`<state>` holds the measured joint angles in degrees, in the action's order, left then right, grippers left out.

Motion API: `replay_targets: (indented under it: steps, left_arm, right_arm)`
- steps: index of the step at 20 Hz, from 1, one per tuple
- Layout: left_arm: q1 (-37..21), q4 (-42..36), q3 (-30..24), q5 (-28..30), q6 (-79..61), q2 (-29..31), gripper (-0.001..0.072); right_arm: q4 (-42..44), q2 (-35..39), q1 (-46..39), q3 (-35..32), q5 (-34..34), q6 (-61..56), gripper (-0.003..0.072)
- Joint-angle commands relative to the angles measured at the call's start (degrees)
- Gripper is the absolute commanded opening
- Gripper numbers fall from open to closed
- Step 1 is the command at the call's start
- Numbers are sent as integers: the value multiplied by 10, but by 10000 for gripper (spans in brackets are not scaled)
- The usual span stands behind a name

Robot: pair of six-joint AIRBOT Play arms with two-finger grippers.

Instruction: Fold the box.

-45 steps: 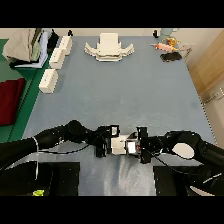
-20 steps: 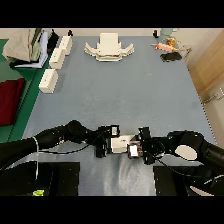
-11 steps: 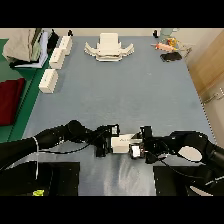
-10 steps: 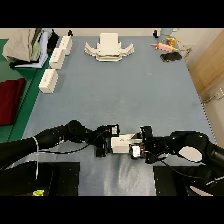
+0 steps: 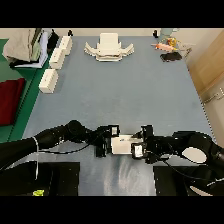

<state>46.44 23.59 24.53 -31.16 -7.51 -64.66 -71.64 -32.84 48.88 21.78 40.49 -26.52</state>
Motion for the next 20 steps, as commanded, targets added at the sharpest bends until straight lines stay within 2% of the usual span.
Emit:
replay_targets:
  steps: [1, 8, 13, 14, 15, 20]
  left_arm:
    - [0, 0, 0, 1, 0, 0, 431]
    - [0, 0, 0, 1, 0, 0, 431]
    - [0, 0, 0, 1, 0, 0, 431]
    - [0, 0, 0, 1, 0, 0, 431]
    - [0, 0, 0, 1, 0, 0, 431]
    - [0, 0, 0, 1, 0, 0, 431]
  right_arm:
    - [-6, 4, 1, 0, -17, 0, 447]
    - [-5, 4, 1, 1, -36, 0, 447]
    - [98, 4, 1, 0, 7, 18, 451]
    - [104, 5, 1, 1, 9, 22, 459]
    - [108, 10, 1, 0, 9, 22, 520]
    - [97, -10, 1, 0, 3, 22, 527]
